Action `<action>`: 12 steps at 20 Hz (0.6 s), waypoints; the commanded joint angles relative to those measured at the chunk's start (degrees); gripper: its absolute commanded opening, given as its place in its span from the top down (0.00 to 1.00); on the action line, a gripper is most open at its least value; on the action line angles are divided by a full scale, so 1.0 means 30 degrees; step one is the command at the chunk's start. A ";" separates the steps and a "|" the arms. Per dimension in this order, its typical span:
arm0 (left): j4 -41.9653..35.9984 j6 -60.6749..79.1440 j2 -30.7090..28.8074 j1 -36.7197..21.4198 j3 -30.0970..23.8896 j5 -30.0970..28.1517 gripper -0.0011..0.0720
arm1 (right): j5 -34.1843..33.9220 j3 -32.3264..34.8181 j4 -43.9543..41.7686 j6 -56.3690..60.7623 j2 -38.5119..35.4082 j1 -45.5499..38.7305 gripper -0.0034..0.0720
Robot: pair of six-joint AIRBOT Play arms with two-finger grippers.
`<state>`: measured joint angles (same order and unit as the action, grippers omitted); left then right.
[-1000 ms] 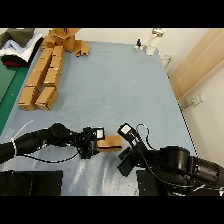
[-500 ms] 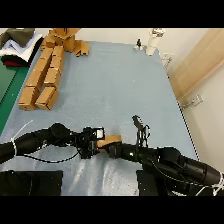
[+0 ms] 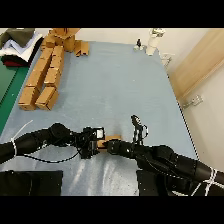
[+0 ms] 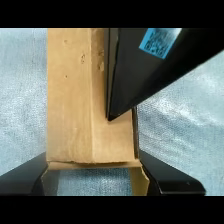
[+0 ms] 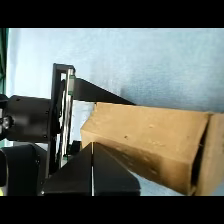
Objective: Fold the box.
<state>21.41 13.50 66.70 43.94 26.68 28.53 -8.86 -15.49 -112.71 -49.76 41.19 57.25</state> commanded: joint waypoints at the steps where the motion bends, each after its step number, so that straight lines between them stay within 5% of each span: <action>1: 0.0007 0.0000 -0.0007 0.0000 0.0015 -0.0007 0.28 | -0.0299 0.0007 -0.0044 0.0015 0.0306 0.0007 0.95; 12: 0.0007 0.0000 -0.0007 0.0000 0.0015 -0.0007 0.28 | -0.0299 0.0015 -0.0080 0.0022 0.1268 0.0233 0.95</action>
<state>21.45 13.50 66.70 43.97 26.68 28.49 -9.52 -15.49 -112.92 -49.71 44.18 57.63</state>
